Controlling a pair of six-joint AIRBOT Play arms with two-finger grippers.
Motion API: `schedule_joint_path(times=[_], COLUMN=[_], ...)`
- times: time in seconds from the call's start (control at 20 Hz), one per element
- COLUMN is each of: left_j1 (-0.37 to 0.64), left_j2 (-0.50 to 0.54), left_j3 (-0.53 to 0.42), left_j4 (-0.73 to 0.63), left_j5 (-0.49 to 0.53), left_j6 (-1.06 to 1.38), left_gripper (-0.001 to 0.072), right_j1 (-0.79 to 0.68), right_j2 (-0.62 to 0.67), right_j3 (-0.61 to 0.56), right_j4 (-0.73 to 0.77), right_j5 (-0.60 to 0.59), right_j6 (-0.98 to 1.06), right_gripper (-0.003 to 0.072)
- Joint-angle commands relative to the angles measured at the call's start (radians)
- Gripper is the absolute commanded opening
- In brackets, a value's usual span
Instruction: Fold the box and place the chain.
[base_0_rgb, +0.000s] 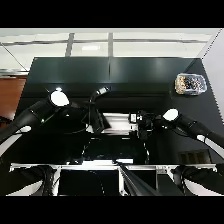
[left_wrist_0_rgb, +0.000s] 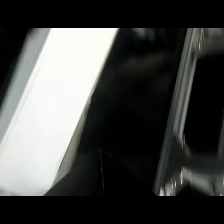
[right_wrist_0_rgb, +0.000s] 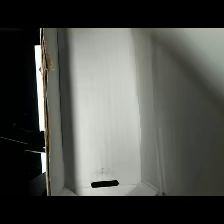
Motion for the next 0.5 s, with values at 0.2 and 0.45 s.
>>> schedule_joint_path(times=[0.2,0.45], left_j1=[0.0,0.0], left_j2=[-0.074,-0.185], left_j3=[-0.041,-0.041], left_j4=[-0.195,-0.121], left_j5=[0.52,0.393], left_j6=[0.166,0.184], left_gripper=[0.0027,0.0027], right_j1=[0.0,0.001], right_j2=[0.0,0.0], right_j3=[-0.001,-0.001], right_j4=[0.0,0.0], right_j5=[0.0,0.0], right_j6=[0.0,0.0], right_gripper=[0.013,0.013])
